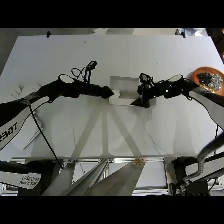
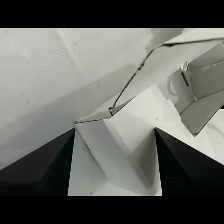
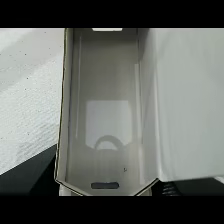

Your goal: Fold the box and place the chain.

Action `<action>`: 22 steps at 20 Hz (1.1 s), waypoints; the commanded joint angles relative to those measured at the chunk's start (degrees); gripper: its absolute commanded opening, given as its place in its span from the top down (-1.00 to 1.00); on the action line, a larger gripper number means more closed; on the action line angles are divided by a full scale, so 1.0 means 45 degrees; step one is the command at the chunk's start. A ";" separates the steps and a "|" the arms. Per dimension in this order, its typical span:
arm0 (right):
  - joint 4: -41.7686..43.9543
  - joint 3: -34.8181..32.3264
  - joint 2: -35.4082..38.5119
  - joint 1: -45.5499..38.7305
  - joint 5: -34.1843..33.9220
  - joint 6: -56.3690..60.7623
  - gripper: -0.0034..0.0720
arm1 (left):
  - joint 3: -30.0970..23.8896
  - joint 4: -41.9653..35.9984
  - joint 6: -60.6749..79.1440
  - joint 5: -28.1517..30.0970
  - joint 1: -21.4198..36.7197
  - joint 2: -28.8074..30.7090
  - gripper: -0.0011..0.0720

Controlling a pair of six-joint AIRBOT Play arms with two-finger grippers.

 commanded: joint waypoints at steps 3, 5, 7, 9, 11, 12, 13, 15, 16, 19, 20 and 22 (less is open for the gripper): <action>-0.0024 0.0010 -0.0005 -0.0005 0.0010 -0.0010 -0.18 | 0.0418 0.1341 -0.0670 0.0282 -0.0291 -0.0015 -0.43; -0.0024 0.0010 -0.0005 -0.0005 0.0010 -0.0010 -0.18 | 0.0418 0.2001 -0.1258 0.0296 -0.0423 -0.0015 -0.42; -0.0024 0.0010 -0.0005 -0.0005 0.0010 -0.0010 -0.18 | 0.0418 0.2521 -0.1593 0.0301 -0.0525 -0.0015 -0.42; -0.0024 0.0010 -0.0005 -0.0005 0.0015 -0.0010 -0.18 | 0.0423 0.2851 -0.1991 0.0282 -0.0583 -0.0015 -0.42; -0.0024 0.0010 -0.0005 -0.0005 0.0015 -0.0010 -0.18 | 0.0427 0.2764 -0.2132 0.0287 -0.0622 -0.0005 -0.42; -0.0024 0.0010 -0.0005 -0.0005 0.0015 -0.0010 -0.18 | 0.0452 0.2691 -0.2249 0.0282 -0.0636 0.0010 -0.42; -0.0024 0.0010 -0.0005 -0.0005 0.0015 -0.0010 -0.18 | 0.0457 0.2686 -0.2404 0.0311 -0.0670 0.0044 -0.42; -0.0024 0.0010 -0.0005 -0.0005 0.0015 -0.0010 -0.18 | 0.0534 0.2885 -0.2856 0.0175 -0.0758 0.0078 -0.42; -0.0024 0.0010 -0.0005 -0.0005 0.0010 -0.0010 -0.18 | 0.0675 0.3283 -0.3512 0.0015 -0.0835 0.0073 -0.42; -0.0024 0.0010 -0.0005 -0.0005 0.0015 -0.0010 -0.18 | 0.1423 0.5576 -0.5498 -0.0214 -0.1224 0.0068 -0.41; -0.0024 0.0010 -0.0005 -0.0005 0.0010 -0.0010 -0.18 | 0.1763 0.6397 -0.6295 -0.0442 -0.1350 0.0049 -0.39; -0.0024 0.0010 -0.0005 -0.0005 0.0010 -0.0010 -0.18 | 0.2463 0.8058 -0.7907 -0.1229 -0.1583 -0.0092 -0.33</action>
